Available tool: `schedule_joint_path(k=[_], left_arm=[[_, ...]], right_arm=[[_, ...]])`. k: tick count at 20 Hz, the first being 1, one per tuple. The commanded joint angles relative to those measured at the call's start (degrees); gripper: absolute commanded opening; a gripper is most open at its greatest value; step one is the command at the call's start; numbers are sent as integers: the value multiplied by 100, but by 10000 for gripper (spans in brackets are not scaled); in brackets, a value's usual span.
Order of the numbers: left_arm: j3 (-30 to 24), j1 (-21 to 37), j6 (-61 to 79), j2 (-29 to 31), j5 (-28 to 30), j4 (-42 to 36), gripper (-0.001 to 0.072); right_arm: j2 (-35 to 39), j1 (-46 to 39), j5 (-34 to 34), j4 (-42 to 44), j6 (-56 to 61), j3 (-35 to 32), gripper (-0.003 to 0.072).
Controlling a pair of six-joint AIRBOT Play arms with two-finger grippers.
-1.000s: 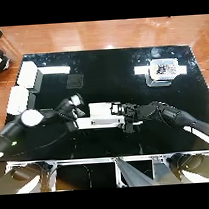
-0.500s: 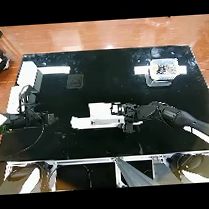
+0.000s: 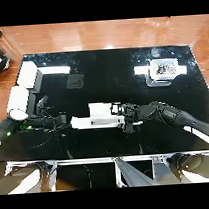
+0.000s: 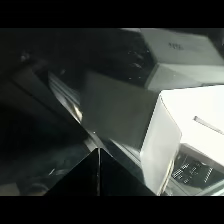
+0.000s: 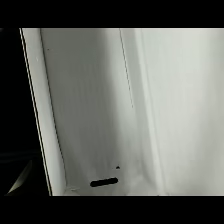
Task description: Fold the box and place the chain.
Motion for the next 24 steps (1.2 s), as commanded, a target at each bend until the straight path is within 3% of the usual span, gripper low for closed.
schedule_joint_path(k=[1, 4, 6, 7, 10, 11, 13, 17, 24], left_arm=[[120, -433, -35, -400, 273, -323, 22], [210, -498, -11, -404, 168, -393, 29], [334, -527, 35, -404, -44, -393, 267], [407, -555, 138, -404, -177, -400, 315], [719, -741, 184, -404, -461, -431, 329], [861, -822, 280, -404, -498, -437, 446], [1126, -1008, 291, -404, -538, -437, 560], [1495, -1384, 286, -404, -643, -442, 601], [1537, -1976, 46, -404, -584, -474, 618]], right_arm=[[2, 0, 0, 2, 2, -2, 178], [2, 0, 0, 2, 2, -2, 178], [2, 0, 2, 2, 2, -2, 178], [2, 0, 2, 2, 2, -2, 178], [2, 0, 7, 2, 2, -2, 178], [2, 0, 4, 2, 2, -2, 178], [2, 0, 4, 2, 2, -2, 178], [2, 0, 4, 2, 2, -2, 178], [2, 0, 4, 2, 2, -2, 178]])
